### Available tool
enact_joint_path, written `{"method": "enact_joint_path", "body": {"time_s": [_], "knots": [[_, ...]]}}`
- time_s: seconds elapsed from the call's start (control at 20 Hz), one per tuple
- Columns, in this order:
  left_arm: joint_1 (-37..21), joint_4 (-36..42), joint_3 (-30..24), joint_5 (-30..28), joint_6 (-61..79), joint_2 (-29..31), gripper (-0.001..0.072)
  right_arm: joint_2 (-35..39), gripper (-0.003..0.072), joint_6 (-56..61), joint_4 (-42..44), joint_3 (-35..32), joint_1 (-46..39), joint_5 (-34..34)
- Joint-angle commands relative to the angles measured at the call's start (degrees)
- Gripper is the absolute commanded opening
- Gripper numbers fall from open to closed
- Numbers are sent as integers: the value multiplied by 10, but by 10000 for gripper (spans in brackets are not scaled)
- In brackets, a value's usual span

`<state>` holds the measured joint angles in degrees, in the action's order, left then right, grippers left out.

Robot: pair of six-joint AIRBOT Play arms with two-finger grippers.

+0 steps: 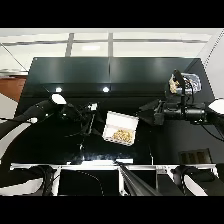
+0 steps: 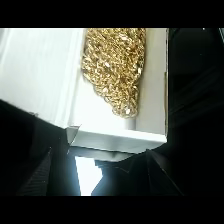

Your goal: Fold the box and place the chain.

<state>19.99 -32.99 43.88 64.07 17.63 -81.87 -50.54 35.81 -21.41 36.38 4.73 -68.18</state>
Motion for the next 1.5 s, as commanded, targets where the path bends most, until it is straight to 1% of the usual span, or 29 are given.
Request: {"method": "enact_joint_path", "body": {"time_s": [0.0, 0.1, 0.3, 0.45, 0.8, 0.9, 1.05, 1.15, 1.25, 1.45], "knots": [[19, -9, 0, -19, -1, -1, 703, 0, 696, 0, 0, 0, 0, 0], [28, -9, 0, -34, -3, -1, 703, 0, 697, 0, 0, 0, 0, -1], [29, -9, 0, -33, -16, -1, 703, 0, 696, 0, 0, 0, 0, -2], [29, -13, 0, -18, -19, -1, 703, 0, 696, 0, 1, 0, 0, -2], [29, -32, 0, -23, -68, 3, 703, 0, 696, 0, 2, 0, 0, -2], [29, -47, 0, -27, -89, 21, 703, 0, 696, 1, 2, 0, 0, -3], [29, -59, -1, -52, -138, 57, 703, 0, 696, 1, 3, 0, 0, -7], [29, -67, -12, -66, -138, 72, 702, 0, 696, 1, 3, 0, 0, -7], [32, -64, -31, -86, -138, 74, 702, 0, 696, 1, 3, 0, 0, -10], [33, -62, -65, -102, -136, 86, 693, 0, 696, 1, 4, 0, 0, -12]]}}
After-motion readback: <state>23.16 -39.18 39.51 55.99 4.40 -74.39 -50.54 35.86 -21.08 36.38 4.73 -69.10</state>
